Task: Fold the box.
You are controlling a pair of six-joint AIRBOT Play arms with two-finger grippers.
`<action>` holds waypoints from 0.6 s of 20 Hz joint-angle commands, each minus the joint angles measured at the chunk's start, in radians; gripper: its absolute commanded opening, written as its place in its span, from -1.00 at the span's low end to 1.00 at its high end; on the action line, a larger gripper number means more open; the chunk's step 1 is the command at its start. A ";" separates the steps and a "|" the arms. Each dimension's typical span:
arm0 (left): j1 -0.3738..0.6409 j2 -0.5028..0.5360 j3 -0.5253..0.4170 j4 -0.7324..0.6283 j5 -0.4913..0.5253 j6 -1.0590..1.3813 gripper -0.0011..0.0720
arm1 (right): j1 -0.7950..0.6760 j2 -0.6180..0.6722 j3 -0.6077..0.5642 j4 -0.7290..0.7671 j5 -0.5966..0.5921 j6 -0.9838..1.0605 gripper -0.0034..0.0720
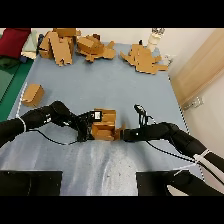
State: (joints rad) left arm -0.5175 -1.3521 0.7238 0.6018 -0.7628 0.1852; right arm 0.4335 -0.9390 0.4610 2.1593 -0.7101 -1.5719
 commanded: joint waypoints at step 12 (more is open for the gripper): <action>0.000 0.000 0.000 0.000 0.001 0.000 -0.10 | 0.018 0.005 0.088 0.002 0.040 0.001 -0.27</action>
State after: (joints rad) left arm -0.5175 -1.3521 0.7238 0.6018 -0.7624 0.1852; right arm 0.4427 -0.9340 0.5373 2.1544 -0.6727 -1.5711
